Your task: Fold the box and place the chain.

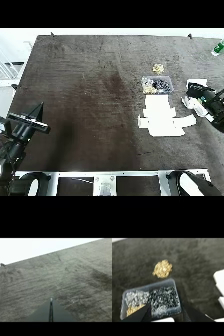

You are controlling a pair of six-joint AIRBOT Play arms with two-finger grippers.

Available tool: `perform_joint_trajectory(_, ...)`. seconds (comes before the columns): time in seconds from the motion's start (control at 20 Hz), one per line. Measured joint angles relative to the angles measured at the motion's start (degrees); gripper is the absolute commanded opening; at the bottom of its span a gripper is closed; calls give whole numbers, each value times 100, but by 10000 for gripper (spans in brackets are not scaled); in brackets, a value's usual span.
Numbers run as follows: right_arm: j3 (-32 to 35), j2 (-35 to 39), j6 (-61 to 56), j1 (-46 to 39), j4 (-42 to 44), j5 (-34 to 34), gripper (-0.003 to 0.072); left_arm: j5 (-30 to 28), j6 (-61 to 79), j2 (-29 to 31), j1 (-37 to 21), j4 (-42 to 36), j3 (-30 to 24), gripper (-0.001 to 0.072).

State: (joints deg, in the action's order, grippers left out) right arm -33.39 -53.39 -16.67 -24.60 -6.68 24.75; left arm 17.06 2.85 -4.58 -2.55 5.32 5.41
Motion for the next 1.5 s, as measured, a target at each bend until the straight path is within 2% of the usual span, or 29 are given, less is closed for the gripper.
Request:
perform_joint_trajectory(0.05,-179,-173,-535,-328,-699,529,482,0,0,0,0,0,0,20)
perform_joint_trajectory(0.1,-393,-326,-1088,-658,-1471,1060,494,0,0,0,0,-2,0,20)
perform_joint_trajectory(0.3,-1482,-890,-2640,-1646,-3967,2931,494,0,0,0,0,0,0,20)
perform_joint_trajectory(0.45,-2317,-1537,-3128,-1958,-5171,4140,504,2,0,0,0,-2,0,19)
perform_joint_trajectory(0.6,-2802,-2076,-3348,-2002,-5821,4852,517,2,0,0,0,-2,0,19)
perform_joint_trajectory(0.9,-3082,-2809,-3447,-1768,-6255,5320,512,2,0,0,0,-2,0,19)
perform_joint_trajectory(1.3,-3121,-3738,-3421,-1410,-6122,5458,486,2,0,0,0,-2,0,19)
perform_joint_trajectory(1.35,-3119,-3810,-3405,-1399,-6052,5460,433,2,0,0,0,-2,0,19)
perform_joint_trajectory(1.4,-3106,-3873,-3379,-1397,-5991,5473,417,2,0,0,0,0,0,20)
perform_joint_trajectory(1.5,-3051,-3978,-3261,-1377,-5814,5521,314,2,0,0,0,-2,0,20)
